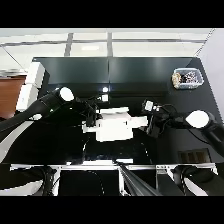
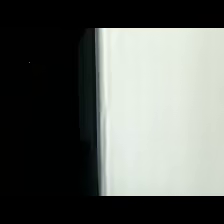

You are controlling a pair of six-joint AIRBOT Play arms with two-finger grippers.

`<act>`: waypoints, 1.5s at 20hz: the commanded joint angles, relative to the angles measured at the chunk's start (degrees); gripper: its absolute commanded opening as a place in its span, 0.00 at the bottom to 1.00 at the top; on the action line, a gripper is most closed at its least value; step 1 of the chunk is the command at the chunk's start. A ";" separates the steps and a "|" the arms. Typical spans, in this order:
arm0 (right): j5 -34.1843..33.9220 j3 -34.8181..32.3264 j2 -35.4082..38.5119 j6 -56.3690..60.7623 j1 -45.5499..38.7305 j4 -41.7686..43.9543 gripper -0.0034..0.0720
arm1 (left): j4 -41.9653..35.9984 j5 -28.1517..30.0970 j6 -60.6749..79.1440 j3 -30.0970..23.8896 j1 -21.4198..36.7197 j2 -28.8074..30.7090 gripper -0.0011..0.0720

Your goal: Fold the box and place the chain.

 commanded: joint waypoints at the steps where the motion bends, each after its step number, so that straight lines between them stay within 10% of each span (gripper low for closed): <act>1: -1.33 0.04 -4.63 -1.51 1.18 -0.28 0.99 | 0.04 0.50 0.37 -0.02 -0.31 -0.33 0.05; 30: 1.01 -4.11 -9.22 -14.43 1.60 2.14 0.99 | -1.62 1.88 3.06 0.02 -3.34 -3.85 0.05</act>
